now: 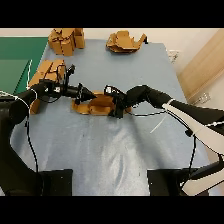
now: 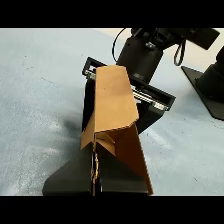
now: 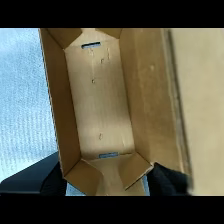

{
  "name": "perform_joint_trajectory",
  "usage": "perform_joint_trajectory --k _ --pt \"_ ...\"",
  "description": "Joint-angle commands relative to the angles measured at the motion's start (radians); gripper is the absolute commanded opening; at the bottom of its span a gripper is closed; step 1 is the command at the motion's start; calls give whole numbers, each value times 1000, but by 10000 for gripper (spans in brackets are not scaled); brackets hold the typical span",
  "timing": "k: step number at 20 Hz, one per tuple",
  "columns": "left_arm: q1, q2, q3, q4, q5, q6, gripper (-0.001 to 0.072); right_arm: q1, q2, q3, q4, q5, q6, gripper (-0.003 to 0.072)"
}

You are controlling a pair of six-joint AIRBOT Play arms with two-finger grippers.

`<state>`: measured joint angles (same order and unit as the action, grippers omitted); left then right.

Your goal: Fold the box.

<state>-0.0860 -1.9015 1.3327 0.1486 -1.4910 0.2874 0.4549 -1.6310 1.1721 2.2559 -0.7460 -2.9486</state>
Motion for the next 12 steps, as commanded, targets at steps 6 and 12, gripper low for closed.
perform_joint_trajectory --k 6,12 --pt "1 0 1 2 0 0 19 0 0 0 -14 5 55 621" --pt "1 0 1 2 0 0 20 2 -1 0 4 3 -12 621"
